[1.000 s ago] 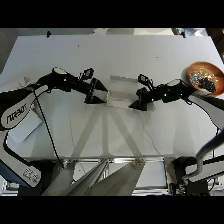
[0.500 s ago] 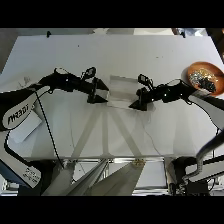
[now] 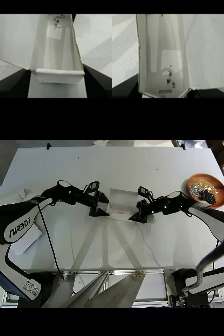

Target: Fold the box and place the chain.

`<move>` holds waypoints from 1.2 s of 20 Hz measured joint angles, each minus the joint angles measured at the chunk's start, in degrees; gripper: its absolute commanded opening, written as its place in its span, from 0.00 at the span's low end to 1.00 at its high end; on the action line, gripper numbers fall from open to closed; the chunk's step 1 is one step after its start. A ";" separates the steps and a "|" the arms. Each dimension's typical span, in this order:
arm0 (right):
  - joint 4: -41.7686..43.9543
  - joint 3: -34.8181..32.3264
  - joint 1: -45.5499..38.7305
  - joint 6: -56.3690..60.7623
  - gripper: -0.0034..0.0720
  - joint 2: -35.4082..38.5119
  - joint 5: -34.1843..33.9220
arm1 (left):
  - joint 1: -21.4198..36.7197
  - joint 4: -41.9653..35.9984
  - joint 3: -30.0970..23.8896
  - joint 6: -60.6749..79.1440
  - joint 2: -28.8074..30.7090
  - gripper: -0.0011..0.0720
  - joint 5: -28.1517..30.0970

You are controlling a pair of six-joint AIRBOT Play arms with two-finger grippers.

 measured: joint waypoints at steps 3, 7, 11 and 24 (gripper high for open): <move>0.02 0.00 0.00 0.02 0.57 0.00 -0.02 | -1.36 1.70 0.02 -1.14 0.31 0.94 2.08; 0.02 0.00 0.00 0.09 0.57 0.00 -0.02 | -2.95 3.98 0.02 -2.69 0.61 0.94 4.66; 0.07 0.00 0.00 0.33 0.57 0.00 -0.11 | -4.46 5.53 0.00 -4.50 0.83 0.86 7.80; 0.04 0.00 -0.02 0.13 0.57 0.02 -0.13 | -5.44 6.14 0.02 -5.09 0.96 0.40 9.94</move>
